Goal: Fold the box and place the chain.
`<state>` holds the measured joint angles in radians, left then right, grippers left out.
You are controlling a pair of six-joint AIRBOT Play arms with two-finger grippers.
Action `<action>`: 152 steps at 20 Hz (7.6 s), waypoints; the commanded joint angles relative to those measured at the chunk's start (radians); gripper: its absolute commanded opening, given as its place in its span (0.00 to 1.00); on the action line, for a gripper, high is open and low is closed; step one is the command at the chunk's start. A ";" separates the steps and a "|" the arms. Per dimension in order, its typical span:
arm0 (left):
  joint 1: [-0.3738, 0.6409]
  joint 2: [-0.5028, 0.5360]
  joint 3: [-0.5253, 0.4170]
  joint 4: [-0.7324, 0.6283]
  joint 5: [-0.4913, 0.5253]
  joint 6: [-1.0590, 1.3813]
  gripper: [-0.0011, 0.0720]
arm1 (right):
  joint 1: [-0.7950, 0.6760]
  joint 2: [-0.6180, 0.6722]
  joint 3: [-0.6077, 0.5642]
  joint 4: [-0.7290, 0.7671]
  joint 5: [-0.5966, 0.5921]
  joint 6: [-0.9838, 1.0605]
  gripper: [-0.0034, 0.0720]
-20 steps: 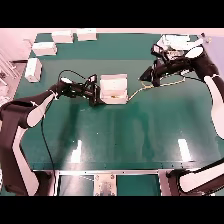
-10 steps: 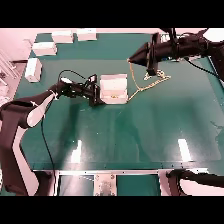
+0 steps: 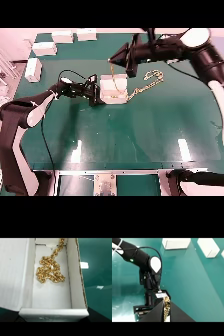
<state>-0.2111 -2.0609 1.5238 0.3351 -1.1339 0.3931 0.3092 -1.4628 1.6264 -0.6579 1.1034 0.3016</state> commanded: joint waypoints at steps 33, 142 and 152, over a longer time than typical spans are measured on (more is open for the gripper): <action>0.001 0.001 0.000 0.000 0.000 0.000 0.63 | -0.301 -0.386 -0.155 -0.297 -0.151 -0.518 0.90; 0.001 0.001 0.001 0.000 0.001 0.000 0.63 | -0.275 -0.428 -0.095 -0.261 -0.029 -0.519 0.84; 0.001 0.001 0.001 0.000 0.001 0.000 0.63 | -0.262 -0.478 -0.037 -0.333 -0.008 -0.420 0.50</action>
<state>-0.2111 -2.0609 1.5238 0.3347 -1.1332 0.3935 0.0441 -1.9312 1.5772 -0.9527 1.0801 -0.1566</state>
